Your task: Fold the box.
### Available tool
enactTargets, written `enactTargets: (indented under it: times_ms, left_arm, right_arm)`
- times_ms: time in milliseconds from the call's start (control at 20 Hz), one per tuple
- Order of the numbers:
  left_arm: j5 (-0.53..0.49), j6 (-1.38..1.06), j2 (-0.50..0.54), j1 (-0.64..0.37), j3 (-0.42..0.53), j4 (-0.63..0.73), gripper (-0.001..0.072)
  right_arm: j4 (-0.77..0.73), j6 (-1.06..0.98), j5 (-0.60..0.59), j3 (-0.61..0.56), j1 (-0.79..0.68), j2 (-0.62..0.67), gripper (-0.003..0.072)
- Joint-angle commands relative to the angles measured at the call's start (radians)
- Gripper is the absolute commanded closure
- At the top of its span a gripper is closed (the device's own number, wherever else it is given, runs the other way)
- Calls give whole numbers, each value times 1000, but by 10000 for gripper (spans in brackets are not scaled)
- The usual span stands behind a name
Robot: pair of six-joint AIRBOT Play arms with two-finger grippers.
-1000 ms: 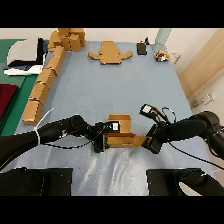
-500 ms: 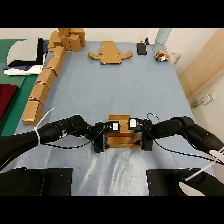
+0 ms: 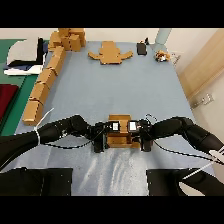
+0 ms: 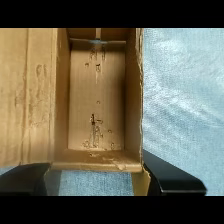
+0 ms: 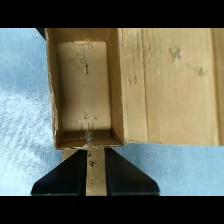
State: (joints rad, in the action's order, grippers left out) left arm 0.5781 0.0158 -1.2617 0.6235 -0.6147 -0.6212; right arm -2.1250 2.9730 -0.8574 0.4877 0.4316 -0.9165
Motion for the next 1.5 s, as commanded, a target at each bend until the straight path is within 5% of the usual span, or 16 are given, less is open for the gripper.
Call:
enactTargets:
  times_ms: [0,300,350,400,500,900,1000,1050,1150,1200,1450]
  left_arm:
    - [0,0,0,0,0,0,255]
    - [0,0,0,0,0,0,255]
    - [0,0,0,0,0,0,255]
    - [0,0,0,0,0,0,256]
    - [0,0,0,0,0,0,255]
    - [0,0,0,0,0,0,255]
    - [0,0,0,0,0,0,256]
    - [0,0,0,0,0,0,256]
    - [0,0,0,0,0,0,255]
    - [0,0,0,0,0,0,255]
    - [0,0,0,0,0,0,256]
  right_arm:
    - [-28,9,-6,-1,1,2,530]
    - [-40,9,19,-3,63,-4,523]
    - [-40,9,23,-3,63,-10,469]
    - [-41,9,36,-5,63,-18,278]
    - [-41,9,47,-7,63,-28,55]
    - [-40,9,46,-7,63,-35,43]
    - [-25,-76,40,-6,63,-28,128]
    - [26,-183,13,2,63,-13,397]
    - [217,-498,-47,32,63,29,631]
    - [319,-669,-78,48,62,51,681]
    - [780,-1407,-235,126,39,156,682]
